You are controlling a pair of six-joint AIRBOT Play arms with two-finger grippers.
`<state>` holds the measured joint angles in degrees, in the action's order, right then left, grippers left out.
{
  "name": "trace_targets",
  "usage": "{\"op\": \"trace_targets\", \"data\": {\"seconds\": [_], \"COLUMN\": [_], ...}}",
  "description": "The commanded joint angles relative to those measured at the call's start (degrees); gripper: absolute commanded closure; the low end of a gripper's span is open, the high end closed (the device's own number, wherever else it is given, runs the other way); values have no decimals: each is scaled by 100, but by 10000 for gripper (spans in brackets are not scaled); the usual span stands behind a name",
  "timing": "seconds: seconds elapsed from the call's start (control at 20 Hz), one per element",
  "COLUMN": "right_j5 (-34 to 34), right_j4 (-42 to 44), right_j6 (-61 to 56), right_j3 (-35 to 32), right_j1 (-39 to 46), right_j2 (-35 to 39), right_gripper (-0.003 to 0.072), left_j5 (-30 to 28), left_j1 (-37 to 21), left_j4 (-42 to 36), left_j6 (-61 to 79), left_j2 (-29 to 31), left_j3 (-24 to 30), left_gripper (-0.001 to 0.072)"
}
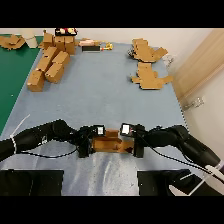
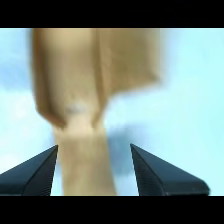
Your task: Fold the box.
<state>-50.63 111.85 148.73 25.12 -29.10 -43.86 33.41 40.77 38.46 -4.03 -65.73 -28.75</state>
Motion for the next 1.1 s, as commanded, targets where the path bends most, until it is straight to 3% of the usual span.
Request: {"op": "trace_targets", "data": {"seconds": [0.0, 0.15, 0.25, 0.4, 0.6, 0.8, 0.85, 0.9, 0.95, 1.0, 1.05], "right_j5": [-1110, -1591, -1388, -953, -214, -205, -162, -157, -125, -133, -151], "right_j4": [-120, 841, 1449, 1453, 1690, 2046, 2059, 2074, 2129, 2212, 2308], "right_j6": [-1705, -2774, -3751, -4734, -5292, -5724, -5755, -5899, -5989, -5978, -5976], "right_j3": [4, 2, 4, -4, -7, -7, -4, 4, 4, 4, 15], "right_j1": [402, 398, 398, 393, 393, 363, 365, 365, 365, 365, 365], "right_j2": [824, 1281, 1469, 1526, 1115, 490, 330, 175, 20, -90, -146], "right_gripper": [-34, -34, -34, -34, -34, -32, 40, 215, 484, 685, 686], "left_j5": [2, 2, 2, 2, 2, 0, 0, 0, 2, 2, 2], "left_j1": [-4, -4, -4, -4, -4, -4, -4, -4, -4, -4, -4], "left_j4": [13, 13, 15, 13, 13, 13, 13, 13, 13, 15, 13], "left_j6": [15, 15, 15, 15, 15, 15, 15, 15, 15, 15, 15], "left_j2": [-4, -4, -4, -4, -4, -4, -4, -4, -4, -4, -4], "left_j3": [0, 0, 0, 0, 0, 0, 0, 0, 0, 0, 0], "left_gripper": [272, 272, 272, 272, 272, 272, 272, 272, 272, 272, 272]}}
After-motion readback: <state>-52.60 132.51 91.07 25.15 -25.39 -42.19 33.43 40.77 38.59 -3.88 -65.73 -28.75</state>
